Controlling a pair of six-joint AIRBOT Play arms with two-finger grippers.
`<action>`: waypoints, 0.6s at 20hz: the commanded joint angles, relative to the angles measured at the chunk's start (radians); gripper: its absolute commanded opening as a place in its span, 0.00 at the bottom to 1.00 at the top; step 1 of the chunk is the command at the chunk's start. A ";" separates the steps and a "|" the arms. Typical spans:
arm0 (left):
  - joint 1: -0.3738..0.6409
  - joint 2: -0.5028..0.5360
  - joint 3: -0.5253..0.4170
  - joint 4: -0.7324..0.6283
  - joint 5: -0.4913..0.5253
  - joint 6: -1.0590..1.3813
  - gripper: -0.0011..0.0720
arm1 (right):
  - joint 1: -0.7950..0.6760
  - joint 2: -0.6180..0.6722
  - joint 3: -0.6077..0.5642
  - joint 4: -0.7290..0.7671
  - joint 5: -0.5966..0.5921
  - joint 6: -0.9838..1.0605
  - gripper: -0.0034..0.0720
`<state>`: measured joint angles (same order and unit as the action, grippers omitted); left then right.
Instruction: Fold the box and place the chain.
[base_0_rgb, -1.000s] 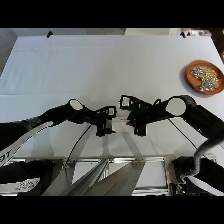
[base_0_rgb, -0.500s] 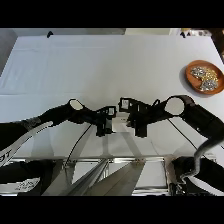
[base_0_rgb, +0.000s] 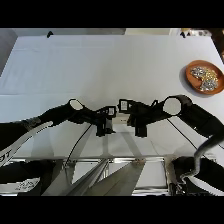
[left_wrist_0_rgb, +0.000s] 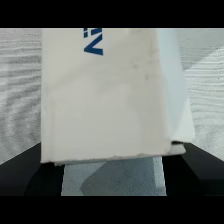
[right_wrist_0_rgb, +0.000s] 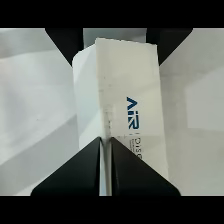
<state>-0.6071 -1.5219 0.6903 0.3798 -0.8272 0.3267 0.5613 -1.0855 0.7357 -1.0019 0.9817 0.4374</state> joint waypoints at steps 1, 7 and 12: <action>0.001 0.001 0.000 0.001 0.000 0.002 0.25 | 0.001 0.002 0.000 -0.015 -0.005 0.003 0.10; 0.001 0.001 0.000 0.001 0.001 0.002 0.25 | 0.001 0.022 0.000 -0.015 -0.016 0.008 0.10; 0.001 0.001 0.000 0.001 0.000 0.002 0.25 | 0.001 0.025 0.000 -0.014 -0.031 0.010 0.10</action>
<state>-0.6071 -1.5219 0.6903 0.3805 -0.8272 0.3279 0.5617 -1.0634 0.7357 -1.0176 0.9615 0.4450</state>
